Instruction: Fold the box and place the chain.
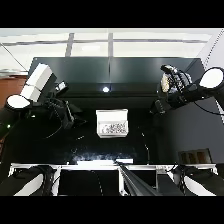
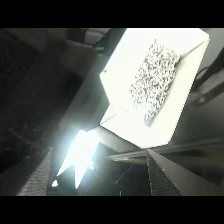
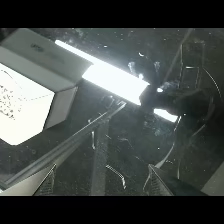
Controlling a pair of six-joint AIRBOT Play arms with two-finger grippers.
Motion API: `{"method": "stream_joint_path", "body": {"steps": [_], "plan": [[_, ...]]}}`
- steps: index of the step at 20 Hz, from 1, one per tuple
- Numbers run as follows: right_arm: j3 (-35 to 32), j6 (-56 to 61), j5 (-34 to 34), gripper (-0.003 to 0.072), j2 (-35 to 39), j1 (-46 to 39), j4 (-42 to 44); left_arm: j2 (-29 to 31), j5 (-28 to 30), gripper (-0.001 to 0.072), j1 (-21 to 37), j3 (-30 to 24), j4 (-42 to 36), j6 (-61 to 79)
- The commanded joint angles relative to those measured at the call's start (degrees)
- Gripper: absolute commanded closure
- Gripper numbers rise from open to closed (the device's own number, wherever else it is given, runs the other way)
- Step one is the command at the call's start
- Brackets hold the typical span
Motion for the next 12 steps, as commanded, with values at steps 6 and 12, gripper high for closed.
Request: {"method": "stream_joint_path", "body": {"steps": [6, 12], "plan": [[0.0, 0.0, 0.6, -0.0021, 0.0, 0.0, -0.4, -0.1, 10.2, -0.0004, -7.8, -9.9, 0.6, 15.4], [0.0, 0.1, -0.3, -0.0021, 0.0, 0.0, -0.3, -4.6, 11.5, 0.0005, -7.7, -11.2, -11.4, 34.1]]}}
